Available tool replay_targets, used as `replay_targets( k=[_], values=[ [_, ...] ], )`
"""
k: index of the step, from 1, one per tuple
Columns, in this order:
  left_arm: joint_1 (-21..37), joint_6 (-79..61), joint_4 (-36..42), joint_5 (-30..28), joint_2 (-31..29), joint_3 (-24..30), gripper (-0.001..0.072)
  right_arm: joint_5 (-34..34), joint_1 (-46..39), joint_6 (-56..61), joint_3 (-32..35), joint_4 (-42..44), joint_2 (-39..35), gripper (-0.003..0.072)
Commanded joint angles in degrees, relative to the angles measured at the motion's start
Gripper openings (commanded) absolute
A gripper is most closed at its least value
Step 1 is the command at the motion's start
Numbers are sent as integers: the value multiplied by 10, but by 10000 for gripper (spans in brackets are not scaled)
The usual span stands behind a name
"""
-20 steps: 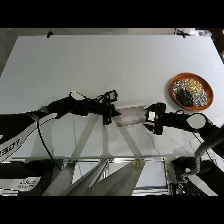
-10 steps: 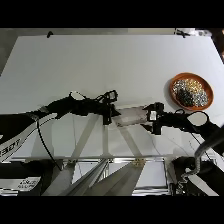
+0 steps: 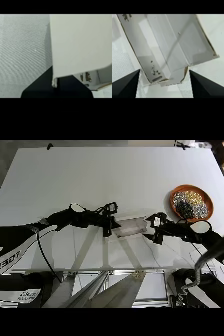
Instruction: Fold the box and place the chain.
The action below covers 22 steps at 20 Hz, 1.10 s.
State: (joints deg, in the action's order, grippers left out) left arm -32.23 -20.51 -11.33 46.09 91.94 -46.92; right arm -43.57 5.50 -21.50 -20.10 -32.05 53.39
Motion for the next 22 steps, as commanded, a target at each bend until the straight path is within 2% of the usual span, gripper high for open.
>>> replay_targets(
  k=[1, 12, 22],
  values=[
    [0, 0, 0, 0, 0, 0, 13, -9, -8, 0, -3, 15, 14, 691],
    [0, 0, 0, 0, 0, 0, 13, -59, -8, -13, -52, 22, 96, 691],
    [0, 0, 0, 0, 0, 0, 13, -83, -21, 17, -54, -25, 92, 691]
  ],
)
